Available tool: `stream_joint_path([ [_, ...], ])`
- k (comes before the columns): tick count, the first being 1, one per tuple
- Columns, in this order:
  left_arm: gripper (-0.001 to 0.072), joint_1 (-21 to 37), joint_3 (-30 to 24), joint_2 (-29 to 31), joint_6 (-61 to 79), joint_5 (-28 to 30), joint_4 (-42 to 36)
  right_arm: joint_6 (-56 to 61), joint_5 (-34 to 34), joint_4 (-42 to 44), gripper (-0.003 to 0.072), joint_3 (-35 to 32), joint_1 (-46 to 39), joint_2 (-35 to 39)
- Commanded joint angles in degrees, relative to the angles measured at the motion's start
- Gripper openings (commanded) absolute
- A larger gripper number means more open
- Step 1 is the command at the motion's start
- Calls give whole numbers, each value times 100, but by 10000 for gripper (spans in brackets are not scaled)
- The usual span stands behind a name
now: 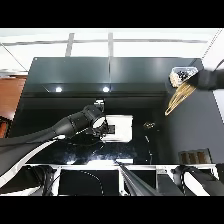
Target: Fold the box and place the chain.
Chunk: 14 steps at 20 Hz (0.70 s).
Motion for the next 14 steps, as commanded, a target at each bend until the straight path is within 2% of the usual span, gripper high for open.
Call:
stream_joint_path([
  [1, 27, 2, -2, -2, 0, 2, -9, -26, 221, 616, 41, -844, 833, 365],
  [4, 27, 4, -2, -2, 0, 2, -9, 138, 2, 776, 40, -1049, 1683, 363],
  [7, 27, 2, -2, -2, 0, 2, -9, 363, -704, 846, 40, -1128, 2465, 302],
  [11, 27, 2, -2, -2, -2, 2, -11, 514, -1722, 1038, 40, -1128, 3174, 142],
  [14, 27, 2, -2, -2, 0, 0, -11, 514, -1912, 984, 40, -1134, 3418, 9],
])
